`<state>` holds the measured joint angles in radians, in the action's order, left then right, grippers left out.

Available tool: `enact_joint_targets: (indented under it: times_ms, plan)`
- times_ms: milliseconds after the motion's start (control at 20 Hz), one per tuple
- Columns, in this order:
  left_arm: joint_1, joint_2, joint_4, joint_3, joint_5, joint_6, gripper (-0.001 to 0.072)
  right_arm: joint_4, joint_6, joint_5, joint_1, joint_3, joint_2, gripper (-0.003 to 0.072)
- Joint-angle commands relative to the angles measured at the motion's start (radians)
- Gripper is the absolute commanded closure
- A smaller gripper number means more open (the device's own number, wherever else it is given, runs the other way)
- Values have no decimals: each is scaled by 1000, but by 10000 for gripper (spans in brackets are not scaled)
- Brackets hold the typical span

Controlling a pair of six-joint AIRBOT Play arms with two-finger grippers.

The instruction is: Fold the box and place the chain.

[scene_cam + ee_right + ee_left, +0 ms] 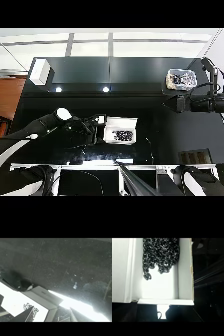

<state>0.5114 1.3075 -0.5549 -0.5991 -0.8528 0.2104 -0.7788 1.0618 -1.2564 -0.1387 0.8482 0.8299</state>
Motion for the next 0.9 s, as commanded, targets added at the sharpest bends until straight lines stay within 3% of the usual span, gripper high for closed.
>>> enact_joint_targets:
  times_ms: [0,100,150,250,350,400,550,850]
  plan:
    - [6,0,-2,-1,12,-8,36,-1,0,0,1,0,0,195]
    - [6,0,-2,-1,12,-8,239,-1,0,0,1,0,0,195]
    - [6,0,-2,-1,12,-8,251,-1,0,0,1,0,0,195]
    - [6,0,-2,-1,12,-8,378,-2,0,-8,10,-3,0,195]
    - [6,0,-2,-1,13,-8,384,-1,0,4,46,-22,0,195]
    - [6,0,-2,-1,13,-8,445,-1,0,18,73,-38,0,194]
    - [6,0,-2,-1,14,-9,490,-1,8,82,150,-63,0,194]
    - [11,0,-3,-1,16,-9,490,0,114,195,246,-63,26,193]
